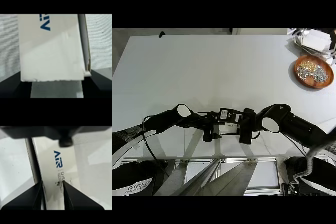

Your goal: Fold the box and place the chain.

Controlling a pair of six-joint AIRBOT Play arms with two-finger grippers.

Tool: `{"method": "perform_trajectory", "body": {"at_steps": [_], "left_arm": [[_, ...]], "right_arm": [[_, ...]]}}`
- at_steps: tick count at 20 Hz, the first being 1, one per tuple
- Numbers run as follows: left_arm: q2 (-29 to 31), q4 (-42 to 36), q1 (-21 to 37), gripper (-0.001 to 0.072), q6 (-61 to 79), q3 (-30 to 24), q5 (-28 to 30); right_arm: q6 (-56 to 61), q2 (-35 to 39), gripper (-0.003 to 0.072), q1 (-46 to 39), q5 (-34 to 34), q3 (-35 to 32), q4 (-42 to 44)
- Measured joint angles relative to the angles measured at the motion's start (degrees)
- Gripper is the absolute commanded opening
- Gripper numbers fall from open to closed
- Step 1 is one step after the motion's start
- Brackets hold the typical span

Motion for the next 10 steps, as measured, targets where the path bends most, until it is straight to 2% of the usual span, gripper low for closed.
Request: {"method": "perform_trajectory", "body": {"at_steps": [3, 10], "left_arm": [[0.0, 0.0, 0.0, 0.0256, 0.0, 0.0, 0.0], [0.0, 0.0, 0.0, 0.0256, 0.0, 0.0, 0.0]], "right_arm": [[0.0, 0.0, 0.0292, 0.7, -0.3, -0.3, 0.3], [0.0, 0.1, 0.0293, 1.1, -0.4, -0.4, 0.8]]}}
